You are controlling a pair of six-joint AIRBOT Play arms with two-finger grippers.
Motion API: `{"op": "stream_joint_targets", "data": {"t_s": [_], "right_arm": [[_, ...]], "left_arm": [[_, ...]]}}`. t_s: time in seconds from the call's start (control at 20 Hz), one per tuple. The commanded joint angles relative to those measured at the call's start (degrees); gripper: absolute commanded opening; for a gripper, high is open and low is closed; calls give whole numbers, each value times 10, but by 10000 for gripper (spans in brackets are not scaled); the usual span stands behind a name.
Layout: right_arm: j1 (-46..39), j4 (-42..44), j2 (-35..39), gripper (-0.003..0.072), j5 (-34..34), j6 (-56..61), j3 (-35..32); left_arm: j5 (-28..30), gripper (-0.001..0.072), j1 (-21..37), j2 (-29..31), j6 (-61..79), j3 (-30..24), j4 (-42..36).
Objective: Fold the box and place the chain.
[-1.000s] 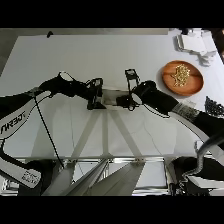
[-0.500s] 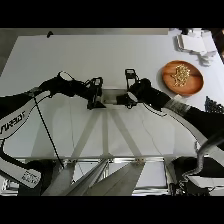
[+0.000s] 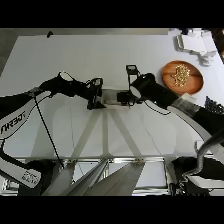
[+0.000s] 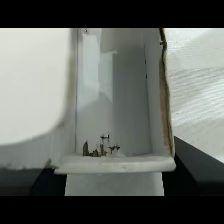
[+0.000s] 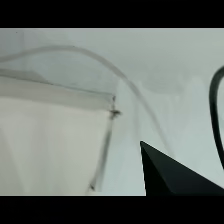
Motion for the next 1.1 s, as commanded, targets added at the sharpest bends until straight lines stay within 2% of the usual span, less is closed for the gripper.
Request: {"op": "stream_joint_targets", "data": {"t_s": [0.0,0.15,0.25,0.35,0.45,0.65,0.8,1.05], "right_arm": [[-32,30,72,499,46,-103,1],[-86,30,140,500,57,-213,1],[-157,30,160,507,39,-250,1],[-246,44,158,699,-12,-287,1],[-331,47,144,712,-59,-298,1],[-468,56,42,720,-110,-306,28],[-512,70,-85,720,-110,-339,127],[-520,60,-253,719,-112,-336,274]], "left_arm": [[0,275,0,0,0,0,0],[0,275,0,0,0,0,0],[0,275,0,0,0,0,0],[0,275,0,0,0,0,0],[0,275,0,0,0,0,0],[0,275,0,0,0,0,0],[0,275,0,0,0,0,0],[0,275,0,0,0,0,0]]}}
